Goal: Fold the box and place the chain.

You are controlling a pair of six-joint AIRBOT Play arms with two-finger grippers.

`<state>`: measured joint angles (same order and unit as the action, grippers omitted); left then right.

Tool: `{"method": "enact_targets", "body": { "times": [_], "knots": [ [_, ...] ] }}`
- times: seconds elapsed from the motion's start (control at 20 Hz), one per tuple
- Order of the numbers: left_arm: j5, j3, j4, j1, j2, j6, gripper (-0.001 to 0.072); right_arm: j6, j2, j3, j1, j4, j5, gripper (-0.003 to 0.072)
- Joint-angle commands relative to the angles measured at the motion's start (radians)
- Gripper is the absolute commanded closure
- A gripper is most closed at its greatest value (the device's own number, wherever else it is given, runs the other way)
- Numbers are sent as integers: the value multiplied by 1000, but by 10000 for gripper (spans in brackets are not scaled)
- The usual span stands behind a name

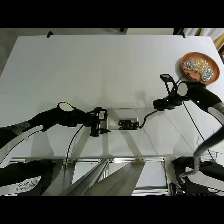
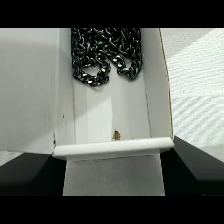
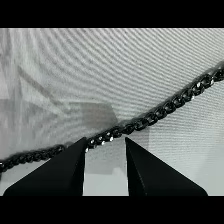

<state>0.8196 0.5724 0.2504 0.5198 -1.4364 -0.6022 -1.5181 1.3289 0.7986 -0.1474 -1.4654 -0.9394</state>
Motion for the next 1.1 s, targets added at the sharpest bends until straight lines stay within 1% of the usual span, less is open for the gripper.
{"method": "enact_targets", "body": {
  "times": [0.0,0.05,0.1,0.15,0.25,0.35,0.45,0.6,0.85,1.05],
  "knots": [
    [0,0,0,-1,0,0,497,-4,27,0,0,0,4,462],
    [0,0,0,-1,1,0,497,-3,40,0,0,3,2,521],
    [0,0,0,-1,1,0,497,1,43,0,0,6,-2,626],
    [0,0,0,-1,1,0,497,19,38,0,0,23,-10,671],
    [0,0,0,-1,1,0,498,68,11,0,0,67,-20,671],
    [0,0,0,-1,1,0,497,88,-45,0,0,95,-32,671],
    [0,0,0,-1,0,0,497,121,-119,0,-1,119,-55,671],
    [0,0,0,-1,0,0,498,174,-265,0,-18,172,-111,671],
    [0,0,0,-1,1,0,497,218,-489,0,-140,241,-217,671],
    [0,0,0,-1,0,0,498,218,-603,0,-267,332,-208,671]
  ]
}}
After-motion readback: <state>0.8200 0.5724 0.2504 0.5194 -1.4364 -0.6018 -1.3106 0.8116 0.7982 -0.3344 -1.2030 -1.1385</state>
